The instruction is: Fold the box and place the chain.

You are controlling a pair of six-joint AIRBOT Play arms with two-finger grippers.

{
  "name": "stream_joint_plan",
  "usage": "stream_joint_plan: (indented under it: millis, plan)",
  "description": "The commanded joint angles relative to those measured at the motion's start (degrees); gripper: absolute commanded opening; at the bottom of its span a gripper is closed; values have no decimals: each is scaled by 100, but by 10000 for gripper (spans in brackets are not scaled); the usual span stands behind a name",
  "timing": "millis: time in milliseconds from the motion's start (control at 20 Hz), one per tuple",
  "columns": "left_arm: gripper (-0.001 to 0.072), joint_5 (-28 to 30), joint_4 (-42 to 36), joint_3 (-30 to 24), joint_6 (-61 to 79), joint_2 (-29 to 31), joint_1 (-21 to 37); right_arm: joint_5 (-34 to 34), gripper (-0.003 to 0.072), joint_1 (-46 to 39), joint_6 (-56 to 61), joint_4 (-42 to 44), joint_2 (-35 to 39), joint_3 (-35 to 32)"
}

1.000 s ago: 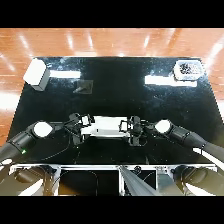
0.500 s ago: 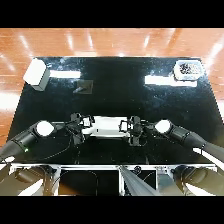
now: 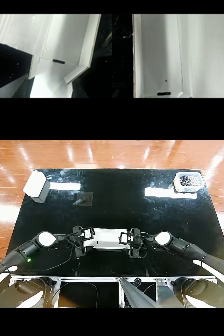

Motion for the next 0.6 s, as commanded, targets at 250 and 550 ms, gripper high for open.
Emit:
stream_joint_plan:
  millis: [250,550]
  plan:
    - [379,28,-234,2,44,-72,-13,-2,530,4,0,0,-2,2]
    - [354,44,-350,4,103,-157,-461,-2,530,4,0,2,-2,2]
